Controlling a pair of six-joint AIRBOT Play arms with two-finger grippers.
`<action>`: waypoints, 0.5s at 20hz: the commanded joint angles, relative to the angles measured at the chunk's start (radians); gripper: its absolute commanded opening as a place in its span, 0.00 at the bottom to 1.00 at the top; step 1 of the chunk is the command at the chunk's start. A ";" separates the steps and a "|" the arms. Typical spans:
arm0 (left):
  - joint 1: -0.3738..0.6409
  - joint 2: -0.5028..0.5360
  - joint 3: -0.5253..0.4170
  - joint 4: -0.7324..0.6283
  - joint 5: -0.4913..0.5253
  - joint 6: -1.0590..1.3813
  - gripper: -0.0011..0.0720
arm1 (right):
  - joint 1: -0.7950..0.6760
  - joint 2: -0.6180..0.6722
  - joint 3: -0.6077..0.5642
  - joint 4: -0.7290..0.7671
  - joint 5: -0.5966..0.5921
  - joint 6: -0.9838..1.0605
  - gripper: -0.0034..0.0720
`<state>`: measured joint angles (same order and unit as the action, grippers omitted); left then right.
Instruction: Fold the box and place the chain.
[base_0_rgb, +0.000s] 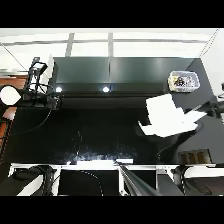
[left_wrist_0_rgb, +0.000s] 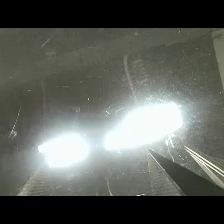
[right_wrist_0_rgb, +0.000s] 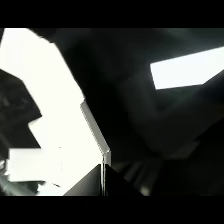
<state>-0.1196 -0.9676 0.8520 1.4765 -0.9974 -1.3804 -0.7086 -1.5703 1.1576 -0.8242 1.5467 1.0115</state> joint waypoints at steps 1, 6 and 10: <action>0.001 -0.001 0.001 -0.045 -0.004 0.000 0.98 | 0.191 0.218 -0.188 0.149 -0.245 0.005 0.07; 0.000 -0.005 -0.019 -0.287 -0.085 0.004 0.98 | 0.507 0.670 -0.530 0.334 -0.624 -0.025 0.07; -0.008 -0.005 -0.141 -0.584 -0.017 0.068 0.98 | 0.752 0.887 -0.737 0.326 -0.843 -0.056 0.07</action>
<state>-0.1223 -0.9718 0.7830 1.1213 -1.0470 -1.3640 -0.1268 -0.8497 0.5716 -0.5285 0.9260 0.9821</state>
